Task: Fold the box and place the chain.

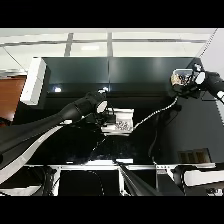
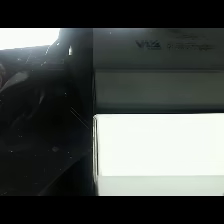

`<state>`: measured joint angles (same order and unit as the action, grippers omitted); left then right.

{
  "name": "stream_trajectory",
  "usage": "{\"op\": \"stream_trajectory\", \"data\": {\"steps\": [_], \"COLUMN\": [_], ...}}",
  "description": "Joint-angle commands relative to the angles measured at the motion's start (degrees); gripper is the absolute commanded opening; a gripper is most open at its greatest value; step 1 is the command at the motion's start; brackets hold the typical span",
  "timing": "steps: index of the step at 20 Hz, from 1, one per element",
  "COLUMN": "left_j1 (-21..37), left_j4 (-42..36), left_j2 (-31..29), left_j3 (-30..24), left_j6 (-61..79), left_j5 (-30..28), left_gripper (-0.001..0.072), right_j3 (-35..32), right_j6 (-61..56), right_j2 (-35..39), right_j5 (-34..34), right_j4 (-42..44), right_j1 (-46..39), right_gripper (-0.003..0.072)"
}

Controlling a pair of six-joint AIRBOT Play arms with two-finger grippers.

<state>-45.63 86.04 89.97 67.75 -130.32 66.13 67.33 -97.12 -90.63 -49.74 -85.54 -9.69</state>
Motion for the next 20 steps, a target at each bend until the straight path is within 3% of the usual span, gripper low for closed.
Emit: {"op": "stream_trajectory", "data": {"steps": [1, 4, 7, 11, 17, 20], "left_j1": [0.1, 0.1, 0.1, 0.1, 0.1, 0.1], "left_j4": [0.0, 0.0, 0.0, 0.0, 0.0, 0.0], "left_j2": [0.0, 0.0, 0.0, 0.0, 0.0, 0.0], "left_j3": [0.0, 0.0, 0.0, 0.0, 0.0, 0.0], "left_j6": [0.0, 0.0, 0.0, 0.0, 0.0, 0.0], "left_j5": [-0.1, -0.1, -0.1, -0.1, -0.1, -0.3], "left_gripper": [0.0031, 0.0031, 0.0031, 0.0031, 0.0031, 0.0031], "right_j3": [0.6, 0.6, 0.6, 0.7, 8.2, 9.7], "right_j6": [7.3, 9.0, 11.7, 11.9, 14.3, 14.9], "right_j2": [7.7, 20.7, 34.3, 48.3, 51.7, 51.7], "right_j5": [-6.6, -14.3, -21.3, -21.4, -22.0, -22.2], "right_j4": [0.0, 1.0, 9.5, 19.1, 44.6, 49.8], "right_j1": [0.1, 0.5, 0.8, 2.3, 2.3, 2.3], "right_gripper": [0.0020, 0.0021, 0.0021, 0.0020, 0.0020, 0.0020]}}
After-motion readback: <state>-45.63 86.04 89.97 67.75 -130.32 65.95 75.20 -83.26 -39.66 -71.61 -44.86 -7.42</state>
